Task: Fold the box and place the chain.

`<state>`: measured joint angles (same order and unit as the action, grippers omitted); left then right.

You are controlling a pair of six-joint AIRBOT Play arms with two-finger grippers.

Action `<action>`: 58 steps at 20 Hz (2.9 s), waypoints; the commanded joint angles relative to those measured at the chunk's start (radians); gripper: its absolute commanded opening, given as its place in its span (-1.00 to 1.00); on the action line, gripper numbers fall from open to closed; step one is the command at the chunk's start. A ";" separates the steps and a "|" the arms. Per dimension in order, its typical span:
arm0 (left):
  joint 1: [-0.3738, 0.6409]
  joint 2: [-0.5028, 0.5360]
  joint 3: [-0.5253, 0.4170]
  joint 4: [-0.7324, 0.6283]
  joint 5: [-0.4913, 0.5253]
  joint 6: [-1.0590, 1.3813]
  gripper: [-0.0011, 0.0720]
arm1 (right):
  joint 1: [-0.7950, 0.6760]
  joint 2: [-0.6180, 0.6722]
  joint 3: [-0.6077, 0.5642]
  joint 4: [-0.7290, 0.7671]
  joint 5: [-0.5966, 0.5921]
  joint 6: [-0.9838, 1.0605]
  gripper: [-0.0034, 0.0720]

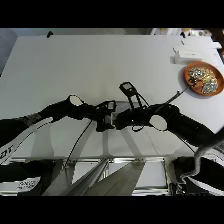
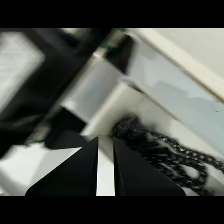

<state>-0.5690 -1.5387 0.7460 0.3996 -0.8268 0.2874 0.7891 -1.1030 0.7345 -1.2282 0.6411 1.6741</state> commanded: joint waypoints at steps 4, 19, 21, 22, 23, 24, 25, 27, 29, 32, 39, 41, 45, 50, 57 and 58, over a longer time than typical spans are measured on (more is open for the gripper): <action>0.000 0.001 0.000 0.000 0.000 0.000 -0.23 | 0.000 0.031 0.005 -0.098 0.064 0.106 -0.58; 0.000 0.001 0.000 0.000 0.000 0.000 -0.23 | -0.598 0.187 0.036 -0.372 0.439 0.067 0.32; 0.000 0.001 0.000 0.000 0.000 0.000 -0.23 | -0.624 0.140 0.028 -0.372 0.418 0.061 0.30; 0.000 0.001 0.000 0.000 0.000 0.000 -0.23 | -0.629 0.115 0.021 -0.372 0.398 0.051 0.29; 0.000 0.001 0.000 0.000 0.000 0.000 -0.23 | -0.629 0.084 0.014 -0.372 0.374 0.049 0.14; 0.000 0.001 0.000 0.000 0.000 0.000 -0.23 | -0.629 0.051 0.011 -0.368 0.354 0.048 0.03; 0.000 0.001 0.000 0.000 0.000 0.000 -0.23 | -0.629 0.021 0.011 -0.364 0.342 0.048 0.03; 0.000 0.001 0.000 0.000 0.000 0.000 -0.23 | -0.629 -0.032 0.011 -0.362 0.314 0.048 0.03; 0.000 0.001 0.000 0.000 0.000 0.000 -0.23 | -0.629 -0.069 0.011 -0.362 0.288 0.048 -0.03; 0.000 0.000 0.000 0.000 0.000 0.000 -0.23 | -0.629 -0.114 0.011 -0.362 0.260 0.049 -0.03; 0.000 0.001 0.000 0.000 0.000 0.000 -0.23 | -0.629 -0.205 0.011 -0.362 0.215 0.054 -0.15; 0.000 0.001 0.000 0.000 0.000 0.000 -0.23 | -0.629 -0.208 0.011 -0.362 0.201 0.057 -0.19; 0.000 0.001 0.000 0.000 0.000 0.000 -0.23 | -0.629 -0.208 0.011 -0.361 0.185 0.056 -0.59; 0.000 0.001 0.000 0.000 0.000 0.000 -0.23 | -0.627 -0.203 0.011 -0.362 0.234 0.026 -0.87; 0.000 0.001 0.000 0.000 0.000 0.000 -0.23 | -0.568 -0.053 0.011 -0.369 0.311 -0.005 -0.87; 0.000 0.001 0.000 0.000 0.000 0.000 -0.23 | -0.553 -0.018 0.011 -0.368 0.332 -0.010 -0.87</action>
<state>-0.5690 -1.5387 0.7460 0.3996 -0.8268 0.2874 0.2062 -1.1961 0.7441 -1.5974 0.9268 1.6783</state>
